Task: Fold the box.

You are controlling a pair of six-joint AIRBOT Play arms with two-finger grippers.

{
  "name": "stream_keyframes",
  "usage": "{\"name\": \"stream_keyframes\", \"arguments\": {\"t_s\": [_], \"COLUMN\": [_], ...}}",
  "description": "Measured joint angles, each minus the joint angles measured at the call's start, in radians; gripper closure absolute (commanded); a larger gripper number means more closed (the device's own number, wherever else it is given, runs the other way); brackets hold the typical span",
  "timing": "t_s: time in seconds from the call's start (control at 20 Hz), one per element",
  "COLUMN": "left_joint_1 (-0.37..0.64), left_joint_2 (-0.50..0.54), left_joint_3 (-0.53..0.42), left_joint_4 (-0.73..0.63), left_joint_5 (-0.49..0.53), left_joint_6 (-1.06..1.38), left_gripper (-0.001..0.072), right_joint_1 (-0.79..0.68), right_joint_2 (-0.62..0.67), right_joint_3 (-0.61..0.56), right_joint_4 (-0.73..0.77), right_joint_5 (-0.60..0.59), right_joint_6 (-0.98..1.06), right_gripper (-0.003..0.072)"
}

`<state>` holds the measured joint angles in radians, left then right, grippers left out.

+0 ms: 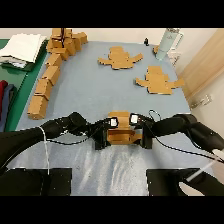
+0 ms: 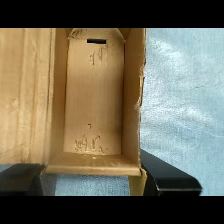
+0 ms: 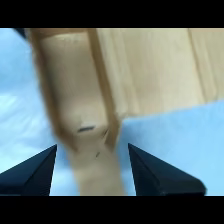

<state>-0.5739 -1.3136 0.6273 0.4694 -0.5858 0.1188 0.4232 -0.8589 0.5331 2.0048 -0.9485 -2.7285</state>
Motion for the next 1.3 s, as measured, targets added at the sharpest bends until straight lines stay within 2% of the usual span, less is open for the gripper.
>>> {"name": "stream_keyframes", "arguments": {"t_s": [0.15, 0.3, 0.5, 0.65, 0.85, 1.3], "left_joint_1": [0.000, 0.000, 0.000, 0.000, 0.000, 0.005], "left_joint_2": [0.000, 0.000, 0.000, 0.000, 0.000, 0.011], "left_joint_3": [0.000, 0.000, 0.000, 0.000, 0.000, 0.008], "left_joint_4": [0.000, -0.001, -0.002, -0.002, -0.002, 0.040], "left_joint_5": [0.000, 0.000, 0.000, 0.000, 0.000, 0.000], "left_joint_6": [-0.002, -0.003, -0.003, -0.003, -0.003, -0.007], "left_gripper": [0.0231, 0.0231, 0.0231, 0.0231, 0.0231, 0.0231], "right_joint_1": [0.000, 0.000, 0.003, 0.006, 0.008, 0.008], "right_joint_2": [0.096, 0.164, 0.207, 0.216, 0.220, 0.221], "right_joint_3": [0.000, 0.000, 0.000, 0.000, 0.000, 0.000], "right_joint_4": [-0.009, 0.038, 0.162, 0.208, 0.232, 0.255], "right_joint_5": [-0.151, -0.232, -0.289, -0.296, -0.246, -0.161], "right_joint_6": [0.034, 0.100, 0.370, 0.618, 0.873, 1.084], "right_gripper": [-0.0034, -0.0034, -0.0034, -0.0034, -0.0034, -0.0034]}}
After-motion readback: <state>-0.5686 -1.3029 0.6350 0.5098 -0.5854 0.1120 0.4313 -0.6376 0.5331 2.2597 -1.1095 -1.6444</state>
